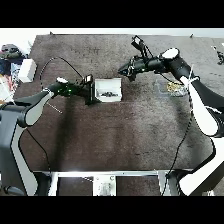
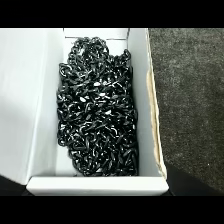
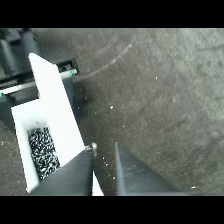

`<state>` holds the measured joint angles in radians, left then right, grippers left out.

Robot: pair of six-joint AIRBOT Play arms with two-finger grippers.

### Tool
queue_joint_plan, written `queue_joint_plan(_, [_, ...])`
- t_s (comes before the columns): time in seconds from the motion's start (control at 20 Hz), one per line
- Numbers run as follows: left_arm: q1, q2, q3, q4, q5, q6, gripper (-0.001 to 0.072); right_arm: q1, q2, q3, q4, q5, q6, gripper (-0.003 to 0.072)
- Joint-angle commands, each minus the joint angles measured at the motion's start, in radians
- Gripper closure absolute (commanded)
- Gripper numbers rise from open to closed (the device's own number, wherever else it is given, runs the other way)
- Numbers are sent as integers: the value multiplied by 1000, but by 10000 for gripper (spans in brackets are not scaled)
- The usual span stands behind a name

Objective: Fold the box and place the chain.

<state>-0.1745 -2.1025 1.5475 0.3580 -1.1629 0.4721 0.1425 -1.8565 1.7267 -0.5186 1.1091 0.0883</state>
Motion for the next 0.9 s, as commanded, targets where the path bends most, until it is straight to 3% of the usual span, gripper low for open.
queue_joint_plan(0.0, [0,0,0,0,0,0,547,-5,-36,-2,-4,137,-26,645])
queue_joint_plan(0.3, [0,0,0,0,0,0,547,10,-30,-59,-26,148,-45,644])
queue_joint_plan(0.55, [0,0,0,0,0,0,547,31,48,-196,-24,109,-115,644])
queue_joint_plan(0.6, [0,0,0,0,0,0,546,38,69,-234,-24,60,-140,633])
queue_joint_plan(0.65, [0,0,0,0,0,0,547,43,79,-263,-16,10,-154,508])
queue_joint_plan(0.85, [0,0,0,0,0,0,547,60,79,-291,26,-33,-233,503])
